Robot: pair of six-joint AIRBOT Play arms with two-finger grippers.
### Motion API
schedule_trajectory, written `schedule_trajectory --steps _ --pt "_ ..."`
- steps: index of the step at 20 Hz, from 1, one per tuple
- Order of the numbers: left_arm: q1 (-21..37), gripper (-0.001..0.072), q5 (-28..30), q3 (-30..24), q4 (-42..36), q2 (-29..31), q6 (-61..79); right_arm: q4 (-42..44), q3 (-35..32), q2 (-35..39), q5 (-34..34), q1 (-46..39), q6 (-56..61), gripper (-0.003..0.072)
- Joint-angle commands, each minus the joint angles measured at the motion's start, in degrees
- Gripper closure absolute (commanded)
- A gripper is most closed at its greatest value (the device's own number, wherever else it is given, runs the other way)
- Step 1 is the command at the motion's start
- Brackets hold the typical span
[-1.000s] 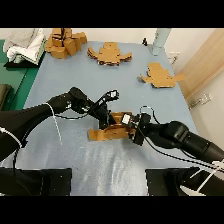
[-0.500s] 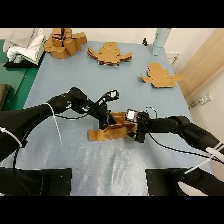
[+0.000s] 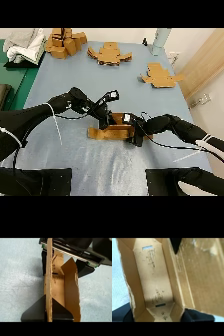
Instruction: Fold the box.
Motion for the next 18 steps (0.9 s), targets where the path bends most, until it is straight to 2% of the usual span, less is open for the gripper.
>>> schedule_trajectory --steps 1,9,14,18 --pt "0.0 0.0698 0.1 0.0 0.0 0.0 0.0 0.6 0.0 -0.5 0.0 0.0 -0.3 -0.0032" --pt "0.0 0.0698 0.1 0.0 0.0 0.0 0.0 0.4 0.0 -0.5 -0.4 0.1 0.9 -0.0027" --pt "0.0 0.0698 0.1 0.0 0.0 0.0 0.0 0.4 0.1 -0.5 -3.1 0.1 0.6 -0.0027" --pt "0.0 0.0698 0.1 0.0 0.0 0.0 0.0 0.1 0.1 -0.5 -2.1 0.1 -1.3 -0.0024"
